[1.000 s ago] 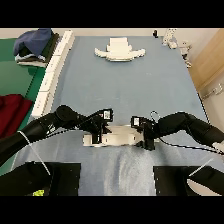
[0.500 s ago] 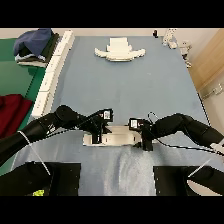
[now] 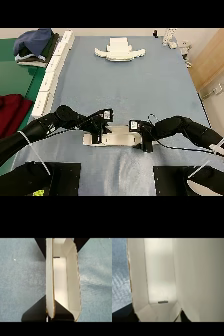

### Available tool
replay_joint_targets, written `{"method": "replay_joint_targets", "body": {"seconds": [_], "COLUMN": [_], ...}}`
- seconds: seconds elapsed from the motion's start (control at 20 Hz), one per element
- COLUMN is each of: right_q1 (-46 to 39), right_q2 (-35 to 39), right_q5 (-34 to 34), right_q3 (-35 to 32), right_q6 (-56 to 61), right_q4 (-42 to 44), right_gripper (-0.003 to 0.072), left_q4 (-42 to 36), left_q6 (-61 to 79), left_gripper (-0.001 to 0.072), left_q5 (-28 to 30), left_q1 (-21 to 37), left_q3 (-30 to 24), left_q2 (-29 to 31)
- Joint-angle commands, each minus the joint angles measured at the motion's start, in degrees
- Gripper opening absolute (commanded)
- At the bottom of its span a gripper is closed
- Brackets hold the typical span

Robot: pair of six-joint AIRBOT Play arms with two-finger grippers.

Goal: Fold the box.

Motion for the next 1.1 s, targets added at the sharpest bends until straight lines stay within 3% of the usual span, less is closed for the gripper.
{"method": "replay_joint_targets", "body": {"seconds": [0.0,0.05,0.5,1.05], "right_q1": [0.15,0.15,0.26,2.19], "right_q2": [-0.04,-0.04,1.92,1.03], "right_q5": [2.12,2.01,-0.76,1.84], "right_q3": [-0.50,-0.50,-0.48,-1.68], "right_q6": [0.02,0.02,0.02,0.02], "right_q4": [0.33,0.42,0.52,0.42], "right_gripper": [0.0689,0.0646,0.0647,0.0647], "left_q4": [0.02,0.02,0.02,0.00], "left_q6": [0.00,0.02,0.00,0.00], "left_gripper": [0.0014,0.0014,0.0014,0.0014], "left_q5": [-0.09,-0.11,-0.11,-0.11], "left_q1": [-0.04,-0.04,-0.04,-0.04], "left_q3": [0.00,0.00,0.00,0.00], "left_q2": [-0.02,-0.02,-0.02,-0.02]}}
